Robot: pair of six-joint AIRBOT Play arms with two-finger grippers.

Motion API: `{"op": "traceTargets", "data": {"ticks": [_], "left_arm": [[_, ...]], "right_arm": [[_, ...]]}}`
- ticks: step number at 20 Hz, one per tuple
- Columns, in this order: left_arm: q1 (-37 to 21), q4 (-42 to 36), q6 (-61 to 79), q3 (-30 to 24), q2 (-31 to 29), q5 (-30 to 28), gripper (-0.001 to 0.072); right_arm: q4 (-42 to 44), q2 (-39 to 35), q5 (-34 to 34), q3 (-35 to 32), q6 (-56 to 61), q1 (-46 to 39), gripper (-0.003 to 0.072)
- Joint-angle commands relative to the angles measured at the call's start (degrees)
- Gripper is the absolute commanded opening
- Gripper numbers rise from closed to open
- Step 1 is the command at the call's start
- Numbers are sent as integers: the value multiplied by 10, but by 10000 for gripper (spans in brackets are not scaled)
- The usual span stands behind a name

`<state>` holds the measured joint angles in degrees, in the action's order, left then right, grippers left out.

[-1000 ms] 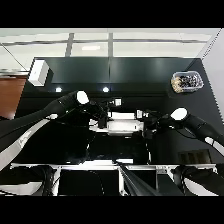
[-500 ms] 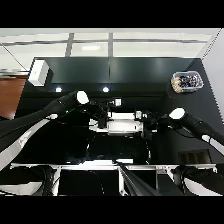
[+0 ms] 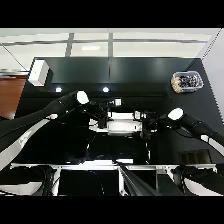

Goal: Fold the box and place the chain.

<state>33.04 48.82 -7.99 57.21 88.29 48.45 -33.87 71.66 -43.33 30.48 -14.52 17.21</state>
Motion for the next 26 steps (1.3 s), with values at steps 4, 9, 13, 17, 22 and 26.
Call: {"op": "traceTargets", "data": {"ticks": [4,9,13,17,22,26], "left_arm": [[0,0,0,0,0,0,25],[0,7,0,3,-2,0,288],[-1,114,-110,17,-52,6,707],[-1,278,-286,19,-139,115,690],[0,189,-418,6,-171,308,24],[9,-65,-411,-92,-171,152,24]], "right_arm": [[-7,1,6,0,6,3,562],[-7,1,8,0,6,3,427],[-7,1,8,0,6,3,427],[-7,1,7,-1,6,3,427],[-7,1,7,-1,6,3,56],[-7,1,7,-1,6,3,55]]}}
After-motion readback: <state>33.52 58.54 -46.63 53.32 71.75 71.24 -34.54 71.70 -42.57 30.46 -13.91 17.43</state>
